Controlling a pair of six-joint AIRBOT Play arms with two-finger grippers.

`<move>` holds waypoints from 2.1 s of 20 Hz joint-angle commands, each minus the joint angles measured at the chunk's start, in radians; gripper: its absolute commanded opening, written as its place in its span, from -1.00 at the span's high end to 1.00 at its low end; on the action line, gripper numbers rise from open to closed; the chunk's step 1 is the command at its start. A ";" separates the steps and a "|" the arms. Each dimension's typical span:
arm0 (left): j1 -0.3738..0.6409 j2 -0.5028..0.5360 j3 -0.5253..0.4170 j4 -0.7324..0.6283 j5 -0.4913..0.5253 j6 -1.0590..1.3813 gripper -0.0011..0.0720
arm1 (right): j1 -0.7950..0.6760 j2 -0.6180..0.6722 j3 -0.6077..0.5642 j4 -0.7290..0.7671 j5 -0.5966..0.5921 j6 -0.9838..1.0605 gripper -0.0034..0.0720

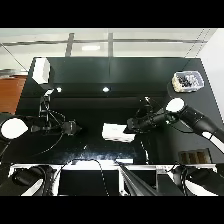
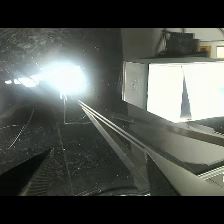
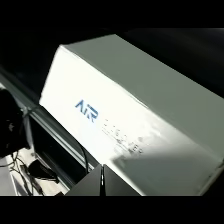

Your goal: Fold the box and place the chain.

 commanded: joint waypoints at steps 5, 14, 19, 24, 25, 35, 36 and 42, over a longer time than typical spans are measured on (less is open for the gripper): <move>-0.001 0.000 0.000 -0.002 0.000 0.000 -0.80 | 0.053 -0.023 -0.037 -0.040 -0.054 0.016 0.85; -0.001 0.000 0.000 -0.001 0.001 0.001 -0.80 | 0.071 -0.033 -0.032 0.013 -0.057 -0.035 0.85; -0.001 0.000 0.002 -0.003 0.003 0.024 -0.80 | -0.029 0.089 0.039 0.049 0.019 -0.072 0.85; -0.001 -0.045 0.002 -0.210 0.000 0.287 -0.80 | -0.259 0.208 0.049 -0.307 0.103 -0.002 0.85; -0.001 -0.073 0.002 -0.287 0.000 0.423 -0.80 | -0.295 0.212 0.049 -0.416 0.107 0.040 0.85; -0.213 -0.356 0.206 -0.248 0.114 1.482 -1.00 | -0.364 0.212 0.046 -0.537 0.108 0.037 0.85; -0.232 -0.388 0.220 -0.270 0.154 1.501 -1.00 | -0.364 0.212 0.045 -0.537 0.100 0.037 0.85; -0.250 -0.550 0.278 -0.302 0.110 1.677 -1.00 | -0.364 0.212 0.044 -0.537 0.084 0.029 0.85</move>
